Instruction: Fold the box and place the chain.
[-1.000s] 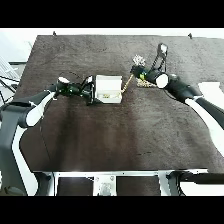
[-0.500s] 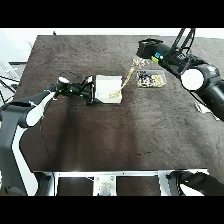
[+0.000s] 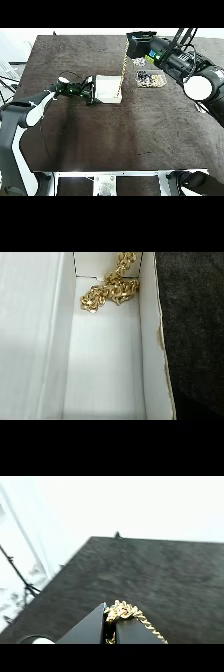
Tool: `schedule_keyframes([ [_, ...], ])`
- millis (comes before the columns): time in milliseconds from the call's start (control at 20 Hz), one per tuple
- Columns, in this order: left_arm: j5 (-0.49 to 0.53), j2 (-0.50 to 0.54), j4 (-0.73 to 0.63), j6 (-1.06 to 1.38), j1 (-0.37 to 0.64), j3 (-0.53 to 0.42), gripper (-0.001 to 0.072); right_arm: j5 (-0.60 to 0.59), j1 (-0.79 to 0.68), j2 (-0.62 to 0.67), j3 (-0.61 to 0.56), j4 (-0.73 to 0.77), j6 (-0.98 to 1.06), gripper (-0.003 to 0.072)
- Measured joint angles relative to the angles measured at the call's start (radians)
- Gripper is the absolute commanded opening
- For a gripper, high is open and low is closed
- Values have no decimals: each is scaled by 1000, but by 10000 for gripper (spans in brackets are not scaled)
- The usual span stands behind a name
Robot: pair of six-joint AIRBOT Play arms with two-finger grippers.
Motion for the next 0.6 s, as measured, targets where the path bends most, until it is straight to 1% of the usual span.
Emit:
schedule_keyframes([
  [250, 0, 0, 0, 0, 0, 0, 357, -68, 47, -43, 1, 0, 17, 4],
  [500, 0, 0, 0, 0, 0, 0, 356, -153, 74, -139, 1, 5, 75, 4],
  [600, 0, 0, 0, 0, 0, 0, 356, -171, 78, -178, 0, 8, 92, 4],
])
